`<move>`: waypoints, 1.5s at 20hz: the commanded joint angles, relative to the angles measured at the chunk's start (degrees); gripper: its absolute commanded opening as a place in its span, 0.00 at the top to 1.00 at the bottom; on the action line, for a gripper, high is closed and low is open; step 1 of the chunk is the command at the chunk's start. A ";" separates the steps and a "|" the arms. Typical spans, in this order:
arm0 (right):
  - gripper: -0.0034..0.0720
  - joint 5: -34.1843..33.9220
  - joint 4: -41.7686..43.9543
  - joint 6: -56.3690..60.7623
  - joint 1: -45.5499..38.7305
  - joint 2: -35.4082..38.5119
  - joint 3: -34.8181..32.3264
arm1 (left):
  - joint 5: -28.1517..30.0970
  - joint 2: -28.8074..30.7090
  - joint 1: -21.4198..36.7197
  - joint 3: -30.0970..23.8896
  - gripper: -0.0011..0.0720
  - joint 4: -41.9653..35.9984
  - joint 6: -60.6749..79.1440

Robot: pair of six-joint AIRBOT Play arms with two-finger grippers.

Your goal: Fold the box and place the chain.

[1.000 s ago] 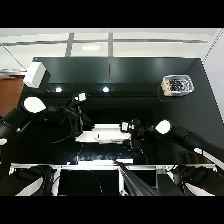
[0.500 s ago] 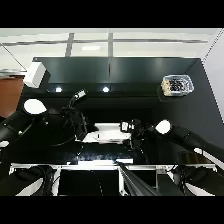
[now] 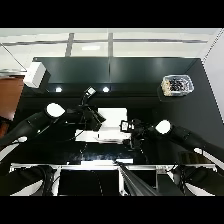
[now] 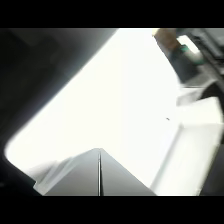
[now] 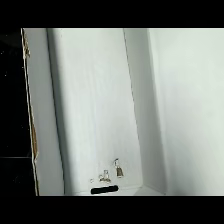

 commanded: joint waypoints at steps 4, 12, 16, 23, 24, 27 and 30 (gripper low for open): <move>0.24 -0.17 0.04 0.00 0.02 -0.02 0.00 | 0.13 -2.43 -0.31 -0.02 0.95 0.87 0.09; 0.24 -0.17 0.02 0.00 0.02 -0.02 0.00 | -14.49 11.85 13.14 1.29 0.01 12.07 -0.98; 0.24 -0.15 0.02 0.00 0.02 -0.02 0.00 | -25.20 14.71 18.69 0.66 0.01 24.72 -0.17; 0.24 -0.15 0.04 0.00 0.02 -0.02 0.00 | -11.78 14.01 11.04 -11.87 0.01 15.96 24.02; 0.24 -0.15 0.28 0.00 0.02 -0.02 0.00 | -8.44 13.86 9.25 -12.52 0.01 15.63 24.15; 0.24 -0.15 0.35 0.00 0.02 -0.02 0.00 | -4.33 12.96 5.55 -12.61 0.01 15.50 24.13; 0.24 -0.15 0.42 0.00 0.02 -0.02 0.00 | -4.59 12.92 5.27 -12.59 0.02 14.99 23.58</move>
